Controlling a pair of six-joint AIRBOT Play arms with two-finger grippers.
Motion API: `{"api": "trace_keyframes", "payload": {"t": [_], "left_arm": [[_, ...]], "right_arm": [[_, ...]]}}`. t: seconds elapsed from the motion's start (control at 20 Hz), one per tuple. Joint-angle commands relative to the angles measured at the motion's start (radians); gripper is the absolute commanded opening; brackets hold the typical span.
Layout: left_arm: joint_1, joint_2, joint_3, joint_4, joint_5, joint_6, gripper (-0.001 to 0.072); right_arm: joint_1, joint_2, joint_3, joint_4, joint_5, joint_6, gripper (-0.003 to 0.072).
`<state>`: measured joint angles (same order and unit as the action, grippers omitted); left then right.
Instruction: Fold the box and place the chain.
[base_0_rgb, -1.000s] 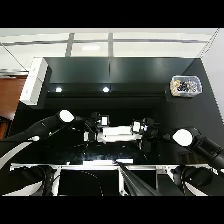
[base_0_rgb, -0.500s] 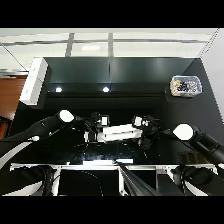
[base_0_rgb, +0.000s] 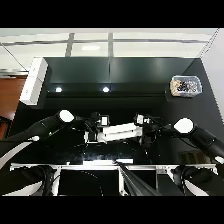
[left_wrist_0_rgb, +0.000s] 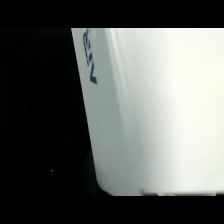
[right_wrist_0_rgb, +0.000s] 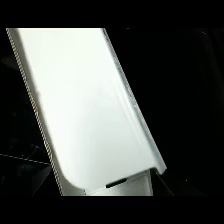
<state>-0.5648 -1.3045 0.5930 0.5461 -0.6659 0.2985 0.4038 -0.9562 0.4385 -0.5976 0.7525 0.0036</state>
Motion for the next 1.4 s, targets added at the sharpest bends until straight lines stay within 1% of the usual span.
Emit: {"api": "trace_keyframes", "payload": {"t": [0.0, 0.2, 0.3, 0.45, 0.55, 0.6, 0.7, 0.75, 0.85, 0.95, 1.1, 1.2, 1.3, 1.35], "left_arm": [[-0.001, 0.0, 0.0, 0.0, 0.001, 0.0, 0.0029], [-0.001, 0.0, 0.0, 0.0, 0.001, 0.001, 0.0029], [-0.001, 0.0, 0.0, 0.0, 0.001, 0.001, 0.0029], [-0.001, 0.0, 0.0, 0.0, 0.001, 0.0, 0.0029], [-0.001, 0.0, 0.0, 0.0, 0.001, 0.0, 0.003], [-0.001, 0.0, 0.0, 0.0, 0.001, 0.0, 0.0029], [-0.001, 0.0, 0.0, 0.0, 0.001, 0.0, 0.0029], [-0.001, 0.0, 0.0, 0.0, 0.001, 0.0, 0.0029], [-0.001, 0.0, 0.0, 0.0, 0.003, 0.0, 0.0029], [-0.001, 0.0, 0.0, 0.0, 0.005, 0.001, 0.0029], [-0.001, 0.0, 0.0, 0.0, 0.005, 0.001, 0.0029], [-0.001, 0.0, 0.0, 0.0, 0.005, 0.001, 0.0029], [-0.001, 0.0, 0.0, 0.0, 0.005, 0.0, 0.0029], [-0.001, 0.0, 0.0, 0.0, 0.005, 0.0, 0.0029]], "right_arm": [[-0.026, 0.036, 0.004, 0.01, 0.027, -0.016, 0.0668], [-0.026, 0.071, 0.004, -0.014, 0.019, -0.016, 0.0668], [-0.026, 0.07, 0.004, -0.049, -0.021, -0.016, 0.0668], [-0.026, 0.069, 0.003, -0.053, -0.003, -0.014, 0.0668], [-0.031, 0.069, 0.003, -0.114, -0.015, 0.031, 0.0668], [-0.034, 0.069, 0.003, -0.174, -0.005, 0.08, 0.0668], [-0.034, 0.069, 0.003, -0.301, 0.073, 0.18, 0.0668], [-0.034, 0.069, 0.003, -0.334, 0.126, 0.228, 0.0668], [-0.033, 0.069, 0.003, -0.339, 0.238, 0.286, 0.0668], [-0.013, 0.069, 0.0, -0.313, 0.279, 0.304, 0.0668], [0.038, 0.068, -0.041, -0.209, 0.235, 0.301, 0.0668], [0.093, 0.068, -0.062, -0.179, 0.183, 0.301, 0.0667], [0.152, 0.068, -0.07, -0.162, 0.077, 0.302, 0.0668], [0.177, 0.068, -0.07, -0.159, 0.003, 0.304, 0.0668]]}}
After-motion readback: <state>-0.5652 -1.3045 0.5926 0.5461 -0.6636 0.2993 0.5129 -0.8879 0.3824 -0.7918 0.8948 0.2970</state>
